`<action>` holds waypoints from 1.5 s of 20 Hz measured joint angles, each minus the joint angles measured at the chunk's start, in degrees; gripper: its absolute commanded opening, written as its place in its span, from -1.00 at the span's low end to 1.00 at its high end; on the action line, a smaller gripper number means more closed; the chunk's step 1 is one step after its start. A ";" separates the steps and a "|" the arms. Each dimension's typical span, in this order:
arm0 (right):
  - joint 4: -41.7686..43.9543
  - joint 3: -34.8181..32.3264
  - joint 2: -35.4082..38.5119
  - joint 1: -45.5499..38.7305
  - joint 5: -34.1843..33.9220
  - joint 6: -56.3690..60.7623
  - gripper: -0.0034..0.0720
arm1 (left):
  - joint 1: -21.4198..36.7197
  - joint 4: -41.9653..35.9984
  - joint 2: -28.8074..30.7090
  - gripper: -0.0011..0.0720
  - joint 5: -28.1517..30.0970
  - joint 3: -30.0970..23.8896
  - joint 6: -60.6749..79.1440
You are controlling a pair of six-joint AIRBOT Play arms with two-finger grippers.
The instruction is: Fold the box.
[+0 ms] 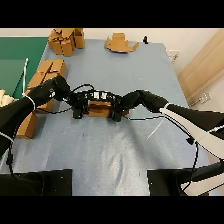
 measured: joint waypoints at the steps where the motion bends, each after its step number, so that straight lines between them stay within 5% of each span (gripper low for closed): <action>1: 0.00 0.00 0.00 0.00 0.00 0.00 0.46 | -0.11 0.04 0.00 -0.39 0.09 0.00 0.00; 6: 0.00 0.00 0.00 0.00 -0.04 0.09 0.46 | -0.35 0.02 0.00 -0.37 1.16 0.00 0.00; 8: 0.00 0.00 0.00 -0.02 -0.09 0.13 0.46 | -0.09 0.04 0.02 0.49 1.62 0.04 -0.46; 13: 0.00 0.00 0.00 -0.02 -0.17 0.00 0.46 | 1.11 1.84 0.35 0.48 1.40 0.22 -4.20; 16: 0.00 0.00 0.00 -0.02 -0.37 0.00 0.46 | 1.53 3.10 0.42 -0.02 1.22 0.26 -5.46; 19: 0.00 0.00 0.00 -0.02 -0.39 0.00 0.46 | 1.66 3.61 0.42 -0.03 1.14 0.24 -5.99; 21: 0.00 0.00 0.00 -0.02 -0.42 0.00 0.18 | 1.66 2.62 0.33 -0.04 1.27 0.26 -6.21; 22: 0.00 0.02 0.00 -0.02 -0.42 0.00 0.16 | 1.64 2.32 0.26 -0.25 1.29 0.26 -6.23; 23: 0.00 0.00 0.00 -0.02 -0.42 0.00 0.17 | 1.57 1.95 0.17 -0.72 1.53 0.26 -6.32; 30: 0.00 0.00 0.00 -0.02 -0.44 -0.02 0.17 | 1.03 0.68 -0.70 -0.75 1.70 0.24 -6.25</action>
